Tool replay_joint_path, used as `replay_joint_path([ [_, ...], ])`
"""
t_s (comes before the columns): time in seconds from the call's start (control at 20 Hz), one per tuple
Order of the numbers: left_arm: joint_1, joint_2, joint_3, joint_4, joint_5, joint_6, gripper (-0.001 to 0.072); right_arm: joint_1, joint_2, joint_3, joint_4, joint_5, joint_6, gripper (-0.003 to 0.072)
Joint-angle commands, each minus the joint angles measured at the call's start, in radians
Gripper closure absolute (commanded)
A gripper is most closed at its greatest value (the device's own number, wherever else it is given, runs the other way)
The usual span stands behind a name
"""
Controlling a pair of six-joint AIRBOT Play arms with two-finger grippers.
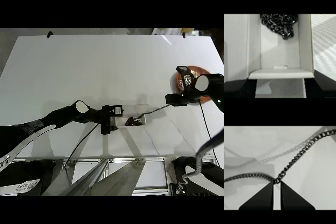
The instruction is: Fold the box and place the chain.
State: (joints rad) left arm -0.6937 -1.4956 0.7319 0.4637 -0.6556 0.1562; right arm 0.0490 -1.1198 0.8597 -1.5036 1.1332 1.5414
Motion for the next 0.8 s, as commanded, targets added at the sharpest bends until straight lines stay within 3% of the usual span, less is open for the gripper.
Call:
replay_joint_path([
  [0.0, 0.0, 0.001, 0.0, 0.0, 0.0, 0.0, 0.0439, 0.0, 0.146, 0.001, 0.151, 0.093, -0.104, 0.0674],
  [0.35, 0.0, 0.001, 0.0, 0.0, 0.0, 0.0, 0.0439, 0.008, 0.325, 0.001, 0.725, 0.148, -0.306, 0.0674],
  [0.5, 0.0, 0.001, 0.0, 0.0, 0.0, 0.0, 0.0439, 0.121, 0.332, 0.001, 0.747, 0.108, -0.317, 0.0674],
  [0.75, 0.0, 0.001, 0.0, 0.0, 0.0, 0.0, 0.0439, 0.357, 0.318, 0.001, 0.686, -0.093, -0.267, 0.0674],
])
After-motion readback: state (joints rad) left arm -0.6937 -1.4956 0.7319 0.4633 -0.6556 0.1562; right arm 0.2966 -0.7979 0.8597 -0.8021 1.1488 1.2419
